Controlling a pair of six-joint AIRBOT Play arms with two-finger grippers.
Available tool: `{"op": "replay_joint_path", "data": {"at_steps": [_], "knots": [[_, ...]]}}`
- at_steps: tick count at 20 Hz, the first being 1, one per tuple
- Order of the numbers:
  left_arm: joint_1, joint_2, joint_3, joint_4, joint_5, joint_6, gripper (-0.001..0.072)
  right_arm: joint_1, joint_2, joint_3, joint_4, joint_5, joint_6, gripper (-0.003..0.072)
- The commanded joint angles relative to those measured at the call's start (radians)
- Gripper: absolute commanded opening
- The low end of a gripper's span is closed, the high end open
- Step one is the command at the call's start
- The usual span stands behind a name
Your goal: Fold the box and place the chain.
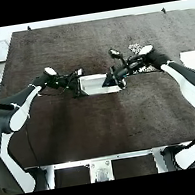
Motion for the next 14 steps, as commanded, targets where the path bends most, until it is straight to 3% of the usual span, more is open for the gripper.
{"op": "replay_joint_path", "data": {"at_steps": [1, 6, 14], "knots": [[-0.001, 0.000, 0.000, 0.000, 0.000, -0.012, 0.0467, 0.075, -0.007, -0.011, 0.076, -0.195, 0.000, 0.0016], [-0.001, 0.000, 0.000, 0.000, 0.000, -0.012, 0.0467, 0.079, -0.007, -0.010, 0.274, -0.340, -0.023, 0.0016], [0.000, 0.000, 0.000, 0.000, 0.003, -0.012, 0.0467, 0.063, -0.006, -0.010, 0.245, -0.309, 0.146, 0.0015]]}}
